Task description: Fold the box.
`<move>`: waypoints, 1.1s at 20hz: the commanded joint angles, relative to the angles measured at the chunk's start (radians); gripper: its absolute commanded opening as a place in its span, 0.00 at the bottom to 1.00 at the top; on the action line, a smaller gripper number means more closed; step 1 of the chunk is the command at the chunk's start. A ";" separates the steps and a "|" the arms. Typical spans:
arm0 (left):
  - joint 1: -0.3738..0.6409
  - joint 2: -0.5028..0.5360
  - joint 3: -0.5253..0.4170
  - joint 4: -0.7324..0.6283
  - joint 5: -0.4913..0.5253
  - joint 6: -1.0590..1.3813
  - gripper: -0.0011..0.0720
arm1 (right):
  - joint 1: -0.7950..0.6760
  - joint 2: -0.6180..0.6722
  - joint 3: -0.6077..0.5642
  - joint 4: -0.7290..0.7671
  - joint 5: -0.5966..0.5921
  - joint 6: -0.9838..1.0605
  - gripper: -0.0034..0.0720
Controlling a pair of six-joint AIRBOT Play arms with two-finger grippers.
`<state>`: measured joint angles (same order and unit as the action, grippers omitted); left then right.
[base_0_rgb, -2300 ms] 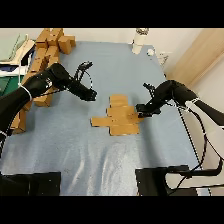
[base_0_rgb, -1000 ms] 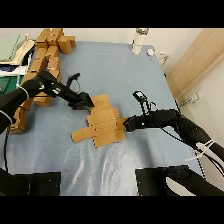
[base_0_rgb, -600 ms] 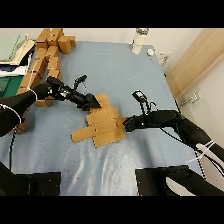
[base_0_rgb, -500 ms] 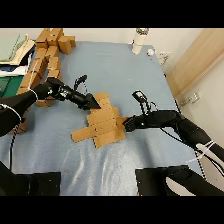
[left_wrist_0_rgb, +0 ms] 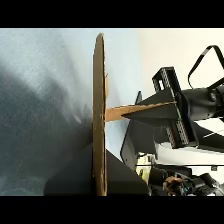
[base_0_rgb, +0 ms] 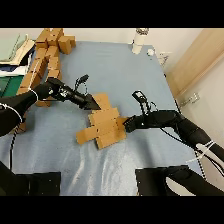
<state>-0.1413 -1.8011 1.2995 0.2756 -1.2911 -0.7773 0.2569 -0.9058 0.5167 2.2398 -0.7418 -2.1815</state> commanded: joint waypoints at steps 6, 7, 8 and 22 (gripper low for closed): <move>-0.015 0.033 0.010 0.029 0.008 0.262 0.03 | -0.067 0.003 0.075 -0.169 -0.016 0.193 0.58; -0.024 0.055 0.010 0.064 0.042 0.275 0.03 | -0.095 0.003 0.114 -0.180 -0.047 0.251 0.57; -0.038 0.079 0.010 0.101 0.067 0.295 0.03 | -0.116 0.003 0.150 -0.176 -0.080 0.268 0.57; -0.153 0.244 -0.232 -0.008 0.279 0.782 0.03 | 0.032 -0.001 0.224 -0.092 -0.184 0.439 0.05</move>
<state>-0.2840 -1.5787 1.1233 0.3164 -1.0225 -0.1120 0.2359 -0.9066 0.7738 2.1502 -0.9714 -1.8015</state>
